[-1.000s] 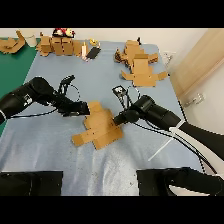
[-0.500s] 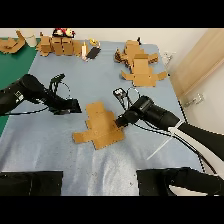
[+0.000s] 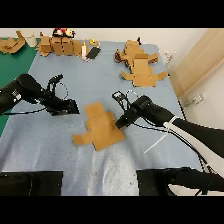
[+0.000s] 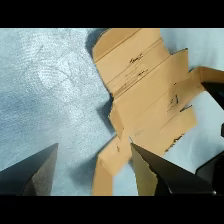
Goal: Fold the box.
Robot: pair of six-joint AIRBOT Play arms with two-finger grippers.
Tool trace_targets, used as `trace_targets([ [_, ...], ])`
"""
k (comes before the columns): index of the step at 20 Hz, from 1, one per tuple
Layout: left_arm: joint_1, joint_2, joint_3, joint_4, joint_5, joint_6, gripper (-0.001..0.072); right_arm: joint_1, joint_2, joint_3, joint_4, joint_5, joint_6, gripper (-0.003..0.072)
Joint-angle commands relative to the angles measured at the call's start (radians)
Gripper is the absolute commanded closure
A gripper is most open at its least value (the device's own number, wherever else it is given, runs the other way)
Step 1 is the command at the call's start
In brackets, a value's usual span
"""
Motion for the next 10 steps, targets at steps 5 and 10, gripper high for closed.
trace_targets([
  [5,0.002,0.000,0.000,-0.005,-0.006,0.064,0.0016,-0.006,0.149,-0.103,0.377,0.174,-0.127,0.0686],
  [10,0.026,-0.005,-0.041,-0.042,0.001,0.125,0.0017,-0.006,0.270,-0.338,0.489,0.343,-0.082,0.0685],
])
